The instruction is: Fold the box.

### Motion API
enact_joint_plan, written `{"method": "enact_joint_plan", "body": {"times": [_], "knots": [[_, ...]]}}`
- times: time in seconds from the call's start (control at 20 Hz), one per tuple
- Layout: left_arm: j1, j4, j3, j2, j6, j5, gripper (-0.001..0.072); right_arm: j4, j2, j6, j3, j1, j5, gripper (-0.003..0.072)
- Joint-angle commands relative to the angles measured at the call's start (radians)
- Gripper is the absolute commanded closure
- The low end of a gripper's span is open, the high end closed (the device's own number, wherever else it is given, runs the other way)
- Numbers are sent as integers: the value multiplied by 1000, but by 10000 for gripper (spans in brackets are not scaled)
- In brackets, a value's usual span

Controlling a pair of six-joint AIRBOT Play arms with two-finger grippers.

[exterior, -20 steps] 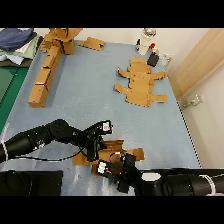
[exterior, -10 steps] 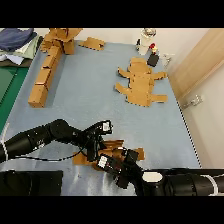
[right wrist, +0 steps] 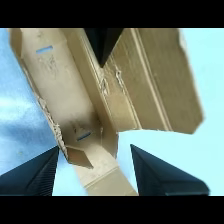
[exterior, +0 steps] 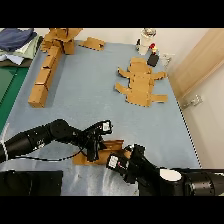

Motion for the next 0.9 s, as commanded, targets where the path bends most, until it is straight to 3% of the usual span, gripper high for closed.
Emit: {"method": "enact_joint_plan", "body": {"times": [0.0, 0.2, 0.4, 0.55, 0.65, 0.75, 0.85], "knots": [[0, 0, 0, -1, 0, 0, 695, -40, 32, -10, -57, -1, 61, -32], [0, 0, 0, 0, 0, 0, 695, 1, 63, -105, -88, -61, 137, -31], [0, 0, 0, -1, 0, 0, 695, 243, 151, -472, -104, -266, 223, -32], [0, 0, 0, 0, 0, -1, 695, 512, 147, -851, -104, -477, 293, -31], [0, 0, 0, 0, 0, 0, 695, 785, 109, -1166, -103, -630, 311, -31], [0, 0, 0, -1, 0, 0, 695, 1055, 41, -1460, -103, -777, 278, -31], [0, 0, 0, 0, 0, 0, 695, 1192, -44, -1651, -89, -878, 224, -31]]}}
